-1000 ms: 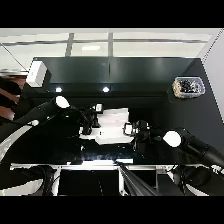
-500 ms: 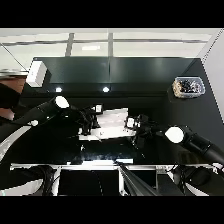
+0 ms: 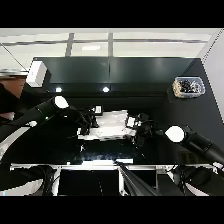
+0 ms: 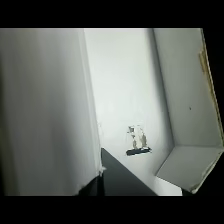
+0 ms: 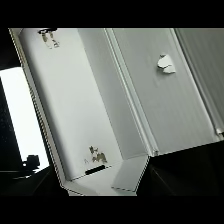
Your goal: Fold the box and place the chain.
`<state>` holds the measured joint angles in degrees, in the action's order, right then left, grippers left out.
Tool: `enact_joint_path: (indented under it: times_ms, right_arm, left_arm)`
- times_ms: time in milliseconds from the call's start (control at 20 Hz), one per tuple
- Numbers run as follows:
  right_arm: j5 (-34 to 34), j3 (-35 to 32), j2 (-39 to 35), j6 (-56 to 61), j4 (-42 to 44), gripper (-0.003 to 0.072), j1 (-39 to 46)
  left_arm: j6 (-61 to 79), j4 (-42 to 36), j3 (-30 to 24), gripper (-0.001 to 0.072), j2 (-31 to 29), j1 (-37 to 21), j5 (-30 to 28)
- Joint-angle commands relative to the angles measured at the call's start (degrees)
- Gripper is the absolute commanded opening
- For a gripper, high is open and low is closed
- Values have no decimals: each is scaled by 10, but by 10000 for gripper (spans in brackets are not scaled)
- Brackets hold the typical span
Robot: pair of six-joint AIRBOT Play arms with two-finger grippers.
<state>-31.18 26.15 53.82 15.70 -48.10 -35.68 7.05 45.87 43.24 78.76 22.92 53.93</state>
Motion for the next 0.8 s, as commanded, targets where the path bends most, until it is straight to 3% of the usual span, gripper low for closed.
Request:
enact_joint_path:
  times_ms: [0, 500, 750]
  right_arm:
    - [10, 0, 0, -6, 1, 689, 0]
    - [22, 0, 29, -65, 81, 689, 5]
    - [-9, 0, 30, -129, 163, 689, 55]
  left_arm:
    - [7, 3, 0, 23, 0, 0, -25]
    - [24, 2, 0, 24, 0, 0, -32]
    - [24, 2, 1, 24, 0, 0, -32]
